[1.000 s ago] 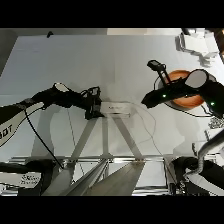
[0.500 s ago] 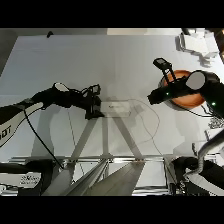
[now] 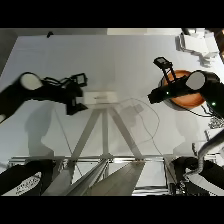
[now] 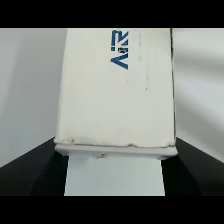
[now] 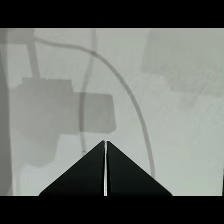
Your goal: Fold the box and place the chain.
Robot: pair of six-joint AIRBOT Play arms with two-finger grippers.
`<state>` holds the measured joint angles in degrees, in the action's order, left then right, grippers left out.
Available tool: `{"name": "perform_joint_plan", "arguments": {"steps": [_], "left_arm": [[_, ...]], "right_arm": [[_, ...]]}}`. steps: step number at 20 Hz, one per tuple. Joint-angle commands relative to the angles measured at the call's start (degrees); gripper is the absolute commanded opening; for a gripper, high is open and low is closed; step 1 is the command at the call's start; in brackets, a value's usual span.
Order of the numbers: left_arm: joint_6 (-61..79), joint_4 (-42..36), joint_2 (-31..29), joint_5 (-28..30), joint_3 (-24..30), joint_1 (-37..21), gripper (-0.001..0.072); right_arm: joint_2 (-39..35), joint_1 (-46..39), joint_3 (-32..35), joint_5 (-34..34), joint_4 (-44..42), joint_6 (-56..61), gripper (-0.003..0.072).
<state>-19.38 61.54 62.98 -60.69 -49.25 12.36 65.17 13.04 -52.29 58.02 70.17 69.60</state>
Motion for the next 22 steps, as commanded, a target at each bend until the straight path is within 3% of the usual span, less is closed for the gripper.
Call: {"name": "perform_joint_plan", "arguments": {"steps": [1,2,4,7,9,12,16,20,21,22], "left_arm": [[-27.04,28.63,-10.6,1.55,-0.07,-5.33,0.0009],[-30.77,31.71,-12.02,2.69,-0.07,-8.11,0.001],[-33.9,29.79,-13.46,8.07,-0.04,-15.37,0.0009],[-33.38,13.38,-12.22,22.64,0.31,-25.68,0.0003],[-32.33,1.2,-8.72,29.2,0.7,-29.46,0.0003],[-23.5,-3.5,-2.16,29.03,4.26,-28.68,0.0003],[-23.21,-3.89,6.49,34.51,10.45,-25.79,0.0005],[-23.19,-3.65,15.04,34.62,10.8,-25.97,0.0046],[-23.17,-3.65,16.37,35.21,10.8,-25.94,0.0093],[-23.04,-3.63,17.27,35.8,10.8,-25.97,0.03]], "right_arm": [[-0.02,-0.02,0.0,-0.61,-0.11,0.02,0.001],[-0.02,-0.02,0.0,-0.61,-0.33,0.04,0.001],[-0.02,-0.02,0.0,-0.61,-0.37,0.04,0.001],[-0.02,-0.02,0.0,-0.61,-0.35,0.02,0.001],[-0.02,-0.02,0.0,-0.61,-0.33,0.02,0.001],[-0.02,-0.02,-0.02,-0.61,-0.33,0.02,0.001],[-0.04,-0.02,-0.02,-0.61,-0.33,0.02,0.001],[-0.02,-0.02,-0.02,-0.61,-0.33,0.02,0.001],[-0.02,-0.02,-0.02,-0.61,-0.33,0.02,0.001],[-0.02,-0.02,-0.02,-0.61,-0.33,0.02,0.001]]}}
